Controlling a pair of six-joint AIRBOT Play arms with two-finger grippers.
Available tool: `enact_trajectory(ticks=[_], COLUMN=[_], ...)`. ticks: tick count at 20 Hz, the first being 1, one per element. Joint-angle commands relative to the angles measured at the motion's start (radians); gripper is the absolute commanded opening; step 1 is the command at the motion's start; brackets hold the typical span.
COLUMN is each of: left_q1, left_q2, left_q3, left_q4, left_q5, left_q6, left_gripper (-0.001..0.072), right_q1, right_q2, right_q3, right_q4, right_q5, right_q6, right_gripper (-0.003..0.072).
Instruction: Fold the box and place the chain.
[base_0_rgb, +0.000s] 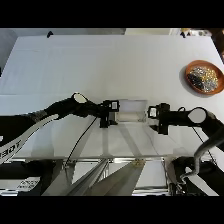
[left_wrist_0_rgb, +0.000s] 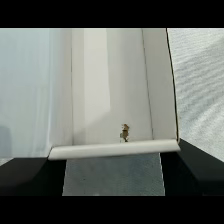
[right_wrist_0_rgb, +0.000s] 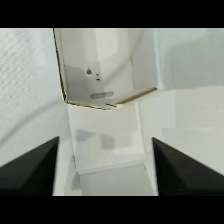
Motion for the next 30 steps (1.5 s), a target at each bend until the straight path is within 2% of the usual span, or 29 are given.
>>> enact_trajectory(ticks=[1,2,3,6,10,16,19,24,27,30], left_q1=[0.000,0.000,0.000,0.000,0.000,0.000,0.000,0.000,0.000,0.000], left_q2=[0.000,0.000,0.000,0.000,0.000,0.000,0.000,0.000,0.000,0.000], left_q3=[0.000,0.000,0.000,0.000,0.000,0.000,0.000,0.000,0.000,0.000], left_q4=[0.000,0.000,0.000,0.000,0.000,0.000,0.000,0.000,0.000,0.000], left_q5=[0.000,0.000,0.000,0.000,0.000,0.000,0.000,0.000,0.000,0.000], left_q6=[0.000,0.000,0.000,0.000,0.000,0.000,0.000,0.000,0.000,0.000], left_gripper=[0.0205,0.0205,0.0205,0.0205,0.0205,0.0205,0.0205,0.0205,0.0205,0.0205], right_q1=[0.000,0.000,0.001,0.001,0.001,0.001,0.001,0.001,0.000,0.000], right_q2=[0.114,0.127,0.129,0.111,0.012,-0.267,-0.340,-0.245,-0.095,0.080], right_q3=[0.001,0.001,0.001,0.001,0.001,0.001,0.001,0.001,0.001,0.001], right_q4=[0.126,0.235,0.362,0.617,0.668,0.668,0.668,0.666,0.650,0.528], right_q5=[0.064,0.082,0.078,-0.081,-0.274,-0.339,-0.317,-0.261,-0.224,-0.125], right_q6=[0.088,0.088,0.085,0.061,0.002,0.005,0.013,0.013,0.013,0.013], right_gripper=[0.0264,0.0035,0.0018,0.0018,0.0015,0.0016,0.0018,0.0018,0.0018,0.0017])
